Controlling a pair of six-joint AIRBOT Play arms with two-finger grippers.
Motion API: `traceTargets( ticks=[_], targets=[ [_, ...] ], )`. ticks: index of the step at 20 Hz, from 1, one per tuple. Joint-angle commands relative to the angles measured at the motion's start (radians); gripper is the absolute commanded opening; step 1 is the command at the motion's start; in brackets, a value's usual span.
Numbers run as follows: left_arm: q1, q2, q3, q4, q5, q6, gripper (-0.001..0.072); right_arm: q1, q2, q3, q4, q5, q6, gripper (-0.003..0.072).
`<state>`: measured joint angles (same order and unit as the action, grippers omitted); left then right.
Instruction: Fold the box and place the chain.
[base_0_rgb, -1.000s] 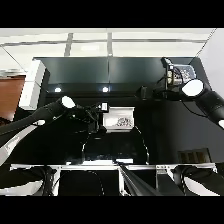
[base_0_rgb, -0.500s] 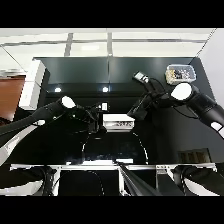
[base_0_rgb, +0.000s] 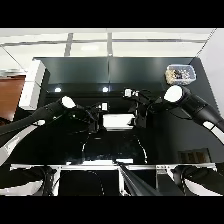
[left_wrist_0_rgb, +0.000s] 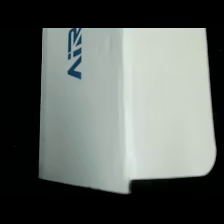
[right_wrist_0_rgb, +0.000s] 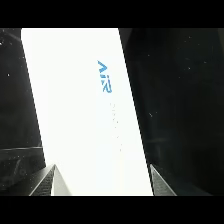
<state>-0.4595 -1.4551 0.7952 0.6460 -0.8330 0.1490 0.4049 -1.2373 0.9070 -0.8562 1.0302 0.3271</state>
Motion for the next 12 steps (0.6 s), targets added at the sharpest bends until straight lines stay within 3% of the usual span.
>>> traceTargets(
  ticks=[1, 2, 3, 5, 6, 12],
  targets=[
    [0.000, -0.001, 0.001, 0.000, -0.001, 0.001, 0.0496, 0.002, -0.016, 0.000, 0.030, 0.000, -0.025, 0.0720],
    [0.000, -0.001, 0.001, 0.000, -0.001, 0.001, 0.0496, 0.002, -0.016, 0.000, 0.036, 0.008, -0.025, 0.0601],
    [0.000, -0.001, 0.001, 0.000, -0.001, 0.001, 0.0496, 0.002, -0.016, 0.000, 0.036, 0.023, -0.025, 0.0541],
    [0.000, -0.001, 0.001, 0.000, -0.001, 0.001, 0.0496, 0.002, -0.016, 0.000, 0.035, 0.054, -0.024, 0.0286],
    [0.000, -0.001, 0.001, 0.000, -0.001, 0.001, 0.0496, 0.002, -0.016, 0.000, 0.035, 0.055, -0.022, 0.0249],
    [0.000, -0.001, 0.001, 0.000, -0.001, 0.001, 0.0496, 0.002, -0.016, 0.000, 0.034, 0.029, -0.016, 0.0239]
  ],
)
